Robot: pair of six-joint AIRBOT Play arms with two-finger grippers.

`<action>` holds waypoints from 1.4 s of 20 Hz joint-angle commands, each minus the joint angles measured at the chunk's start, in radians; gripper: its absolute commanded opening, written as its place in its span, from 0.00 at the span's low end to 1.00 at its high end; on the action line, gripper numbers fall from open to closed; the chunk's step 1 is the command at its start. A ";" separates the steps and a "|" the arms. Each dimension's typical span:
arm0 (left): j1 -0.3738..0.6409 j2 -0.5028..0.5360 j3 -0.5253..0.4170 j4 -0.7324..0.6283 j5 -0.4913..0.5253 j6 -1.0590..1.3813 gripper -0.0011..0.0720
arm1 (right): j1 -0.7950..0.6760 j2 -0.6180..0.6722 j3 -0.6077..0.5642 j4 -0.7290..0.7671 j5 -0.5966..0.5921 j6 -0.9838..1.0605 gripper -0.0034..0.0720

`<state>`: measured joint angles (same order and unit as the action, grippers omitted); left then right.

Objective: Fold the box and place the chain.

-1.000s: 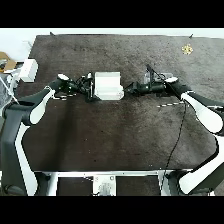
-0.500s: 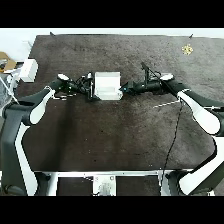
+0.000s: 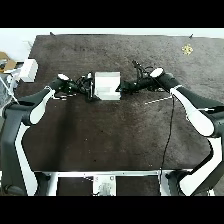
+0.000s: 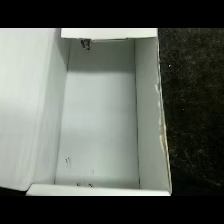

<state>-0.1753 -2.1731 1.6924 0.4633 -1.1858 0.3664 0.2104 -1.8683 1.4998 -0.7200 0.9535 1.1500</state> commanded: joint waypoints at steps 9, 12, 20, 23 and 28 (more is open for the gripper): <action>0.000 0.000 0.000 0.000 0.000 0.000 0.32 | 0.169 -0.114 0.377 -0.698 0.243 0.468 0.62; 0.000 0.000 0.000 0.000 0.000 0.000 0.32 | 0.209 -0.188 0.495 -0.781 0.346 0.532 0.62; 0.000 0.000 0.000 0.000 0.000 0.000 0.32 | 0.275 -0.223 0.519 -0.915 0.318 0.665 0.32; 0.000 0.000 0.000 0.000 0.000 0.000 0.32 | 0.275 -0.224 0.506 -0.914 0.318 0.687 0.34; 0.000 0.000 0.000 0.000 0.000 0.000 0.32 | 0.275 -0.223 0.468 -0.911 0.272 0.716 0.33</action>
